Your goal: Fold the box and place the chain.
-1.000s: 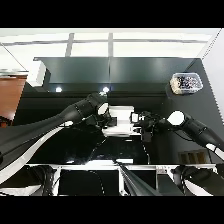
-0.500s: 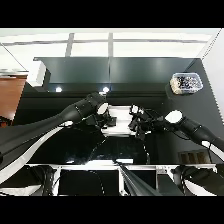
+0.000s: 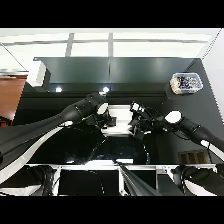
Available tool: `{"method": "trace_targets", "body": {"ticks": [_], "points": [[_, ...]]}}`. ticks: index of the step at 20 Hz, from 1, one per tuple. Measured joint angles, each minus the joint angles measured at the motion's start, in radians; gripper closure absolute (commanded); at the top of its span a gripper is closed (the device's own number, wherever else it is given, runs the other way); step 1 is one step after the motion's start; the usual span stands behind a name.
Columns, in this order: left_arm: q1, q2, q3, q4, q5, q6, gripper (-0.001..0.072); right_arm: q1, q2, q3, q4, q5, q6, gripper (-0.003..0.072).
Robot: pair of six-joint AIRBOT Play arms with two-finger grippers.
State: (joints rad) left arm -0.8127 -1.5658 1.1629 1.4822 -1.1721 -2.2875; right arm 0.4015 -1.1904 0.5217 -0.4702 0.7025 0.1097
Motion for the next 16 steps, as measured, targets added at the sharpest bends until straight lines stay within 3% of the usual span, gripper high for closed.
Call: {"method": "trace_targets", "body": {"ticks": [1, 2, 3, 4, 5, 8, 11, 16], "points": [[0.000, 0.000, 0.000, 0.000, 0.000, 0.000, 0.0682, 0.000, 0.000, 0.000, 0.000, 0.000, 0.004, 0.0350], [0.000, 0.000, 0.000, 0.000, 0.000, 0.001, 0.0683, 0.000, 0.000, 0.000, 0.002, 0.000, 0.007, 0.0309], [0.000, 0.000, 0.000, 0.000, 0.000, 0.000, 0.0683, 0.000, 0.000, 0.000, 0.002, -0.001, 0.010, 0.0322], [0.000, 0.000, 0.000, 0.000, 0.000, 0.000, 0.0682, 0.000, 0.000, 0.000, 0.002, -0.002, 0.013, 0.0565], [0.000, 0.000, 0.000, 0.000, 0.000, 0.000, 0.0683, 0.000, 0.000, 0.000, 0.001, -0.002, 0.016, 0.0672], [0.000, 0.000, 0.000, 0.000, 0.002, 0.003, 0.0683, -0.003, 0.003, 0.000, -0.009, 0.009, 0.090, 0.0672], [0.000, 0.000, 0.000, 0.000, 0.005, 0.003, 0.0683, -0.046, 0.032, 0.022, -0.088, 0.063, 0.297, 0.0672], [0.000, 0.000, 0.000, 0.001, 0.008, 0.004, 0.0683, -0.342, 0.162, 0.084, -0.293, 0.272, 0.724, 0.0672]]}}
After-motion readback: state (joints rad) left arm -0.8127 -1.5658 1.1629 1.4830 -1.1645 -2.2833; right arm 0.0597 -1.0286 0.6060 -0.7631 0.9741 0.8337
